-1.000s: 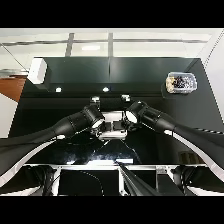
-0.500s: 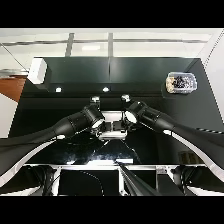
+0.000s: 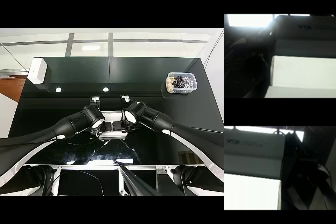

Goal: Fold the box and place the chain.

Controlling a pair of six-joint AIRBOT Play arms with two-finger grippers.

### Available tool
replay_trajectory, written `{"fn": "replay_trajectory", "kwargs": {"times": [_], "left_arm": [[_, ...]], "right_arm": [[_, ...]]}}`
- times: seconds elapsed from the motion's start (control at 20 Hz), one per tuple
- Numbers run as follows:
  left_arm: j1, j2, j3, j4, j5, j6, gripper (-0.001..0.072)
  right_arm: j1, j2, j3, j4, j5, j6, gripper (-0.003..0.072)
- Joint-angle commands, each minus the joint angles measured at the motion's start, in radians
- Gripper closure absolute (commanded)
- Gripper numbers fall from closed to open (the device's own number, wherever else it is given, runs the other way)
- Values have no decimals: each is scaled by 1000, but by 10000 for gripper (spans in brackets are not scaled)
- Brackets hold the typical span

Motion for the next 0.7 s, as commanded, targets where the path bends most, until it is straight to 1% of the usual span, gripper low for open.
{"fn": "replay_trajectory", "kwargs": {"times": [0.0,0.1,0.15,0.2,0.45,0.65], "left_arm": [[0,-1,0,0,0,0,678],[0,-1,0,0,0,0,678],[0,-1,0,0,0,0,678],[0,-1,0,0,0,0,678],[0,-1,0,0,0,0,678],[0,-1,0,0,0,0,678]], "right_arm": [[0,-1,-1,0,0,-4,606],[0,-1,-1,0,0,-4,602],[0,-1,-1,0,0,-4,507],[0,-1,-1,1,3,-4,476],[0,0,14,0,42,-4,477],[0,0,14,0,42,-4,478]]}}
